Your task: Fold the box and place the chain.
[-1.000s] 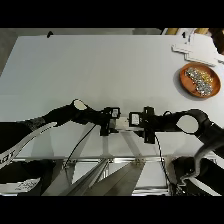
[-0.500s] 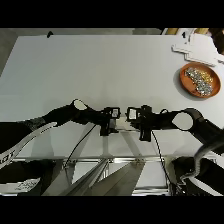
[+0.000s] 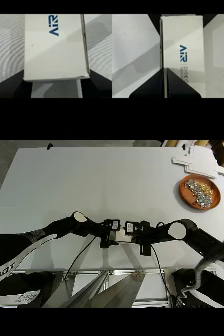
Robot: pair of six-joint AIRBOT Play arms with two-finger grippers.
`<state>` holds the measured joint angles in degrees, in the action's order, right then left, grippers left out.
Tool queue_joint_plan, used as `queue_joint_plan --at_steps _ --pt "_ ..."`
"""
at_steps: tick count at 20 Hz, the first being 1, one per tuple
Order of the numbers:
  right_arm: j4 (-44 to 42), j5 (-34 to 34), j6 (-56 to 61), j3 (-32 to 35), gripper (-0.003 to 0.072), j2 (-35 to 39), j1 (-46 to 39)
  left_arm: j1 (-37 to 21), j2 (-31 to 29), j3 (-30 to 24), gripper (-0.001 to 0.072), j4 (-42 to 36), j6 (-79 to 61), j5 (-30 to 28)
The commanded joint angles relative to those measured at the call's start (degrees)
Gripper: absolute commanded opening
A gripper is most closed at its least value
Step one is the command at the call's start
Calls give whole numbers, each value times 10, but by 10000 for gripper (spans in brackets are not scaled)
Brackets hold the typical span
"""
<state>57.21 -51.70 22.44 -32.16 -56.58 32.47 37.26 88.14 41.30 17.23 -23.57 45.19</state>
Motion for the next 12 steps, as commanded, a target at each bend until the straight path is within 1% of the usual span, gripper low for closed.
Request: queue_joint_plan --at_steps 1,7,10,12 --pt "2 -8 -1 0 39 -12 0 0 0 0 170 0 0 0" --pt "2 3 -4 0 39 0 0 0 0 0 170 0 0 0" --pt "3 12 1 0 38 41 -5 0 0 0 170 0 0 0" --pt "18 9 29 0 39 78 -31 0 0 0 170 0 0 0"
